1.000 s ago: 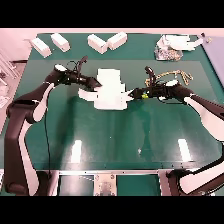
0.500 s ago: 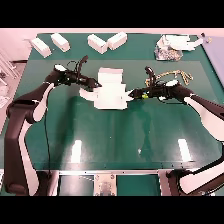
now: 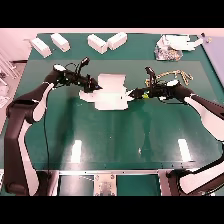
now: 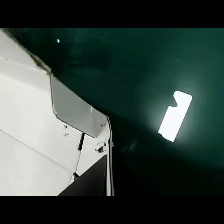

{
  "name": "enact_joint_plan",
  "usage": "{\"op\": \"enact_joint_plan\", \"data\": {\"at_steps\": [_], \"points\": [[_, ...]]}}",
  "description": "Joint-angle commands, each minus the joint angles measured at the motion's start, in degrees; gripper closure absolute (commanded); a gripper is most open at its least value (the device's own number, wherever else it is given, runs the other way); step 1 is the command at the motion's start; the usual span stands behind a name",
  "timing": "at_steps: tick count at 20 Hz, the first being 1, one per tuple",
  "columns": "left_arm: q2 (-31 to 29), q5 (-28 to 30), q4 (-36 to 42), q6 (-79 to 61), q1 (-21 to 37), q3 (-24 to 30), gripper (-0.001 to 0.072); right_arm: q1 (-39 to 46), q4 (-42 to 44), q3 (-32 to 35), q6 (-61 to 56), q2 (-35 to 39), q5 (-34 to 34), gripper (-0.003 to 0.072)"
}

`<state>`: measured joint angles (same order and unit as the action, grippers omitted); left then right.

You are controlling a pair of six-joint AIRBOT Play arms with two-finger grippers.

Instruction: Fold the box and place the chain.

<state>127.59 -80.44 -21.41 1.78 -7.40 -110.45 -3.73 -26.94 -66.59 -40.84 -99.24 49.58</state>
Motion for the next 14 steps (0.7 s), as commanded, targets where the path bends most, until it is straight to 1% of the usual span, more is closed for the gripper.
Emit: {"op": "enact_joint_plan", "data": {"at_steps": [1,2,3,4,5,9,14], "points": [[0.04,-3.45,2.99,-14.21,0.55,1.62,0.0693,0.66,0.66,-0.04,-0.04,-0.02,-0.07,0.0678],[0.04,-3.65,5.22,-16.48,0.98,3.02,0.0694,0.87,0.85,-0.04,-0.07,-0.02,-0.04,0.0677],[0.04,-3.63,7.26,-19.19,1.6,4.61,0.0694,1.11,1.27,-0.04,-0.04,-0.02,-0.07,0.0607],[0.04,-3.63,8.92,-20.74,2.1,5.92,0.0693,1.4,1.44,-0.04,-0.07,-0.02,-0.04,0.0472],[0.04,-3.56,9.51,-22.62,2.38,6.99,0.0694,1.53,1.81,-0.04,-0.07,-0.02,-0.04,0.0395],[0.11,-3.37,9.42,-24.85,2.43,7.91,0.0694,1.57,4.52,-0.04,-0.04,-0.02,-0.04,0.0394],[0.11,-3.3,9.33,-26.27,2.43,7.91,0.0695,2.27,4.44,-0.04,0.22,-0.02,-0.07,0.0383]]}}
